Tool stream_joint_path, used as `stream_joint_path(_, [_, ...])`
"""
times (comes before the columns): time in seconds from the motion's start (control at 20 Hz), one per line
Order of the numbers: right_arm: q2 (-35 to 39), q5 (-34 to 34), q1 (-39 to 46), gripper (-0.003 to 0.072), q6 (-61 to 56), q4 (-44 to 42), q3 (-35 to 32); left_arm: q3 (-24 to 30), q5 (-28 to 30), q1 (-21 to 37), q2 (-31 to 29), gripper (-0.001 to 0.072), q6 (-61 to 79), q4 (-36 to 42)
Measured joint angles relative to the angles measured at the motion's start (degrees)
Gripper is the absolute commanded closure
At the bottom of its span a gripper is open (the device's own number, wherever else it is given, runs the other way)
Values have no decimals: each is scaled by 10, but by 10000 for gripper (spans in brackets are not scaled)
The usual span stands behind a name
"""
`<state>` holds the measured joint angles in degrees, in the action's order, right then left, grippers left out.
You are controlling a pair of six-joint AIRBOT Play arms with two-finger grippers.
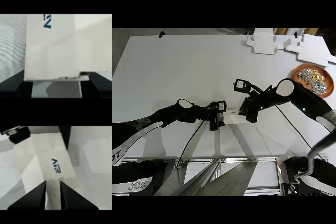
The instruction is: Fold the box and place the chain.
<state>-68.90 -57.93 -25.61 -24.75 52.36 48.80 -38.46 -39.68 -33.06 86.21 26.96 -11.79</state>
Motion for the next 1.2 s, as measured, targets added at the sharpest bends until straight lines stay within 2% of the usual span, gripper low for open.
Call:
stream_joint_path(0.15, [11,9,-19,480,17,4,-12,0,0,0,0,540,0,0])
stream_joint_path(0.3, [15,17,-30,385,23,17,-16,0,0,0,0,540,0,0])
stream_joint_path(0.55, [17,28,-36,389,27,43,-18,0,0,0,0,540,0,0])
stream_joint_path(0.65, [17,33,-37,404,27,54,-18,0,0,0,0,540,0,0])
stream_joint_path(0.75, [17,38,-37,543,27,61,-18,0,0,0,0,540,0,0])
stream_joint_path(0.8, [17,38,-37,570,25,64,-18,0,1,0,0,540,0,1])
stream_joint_path(1.2, [17,43,-37,586,21,71,-18,0,1,0,0,540,-1,0])
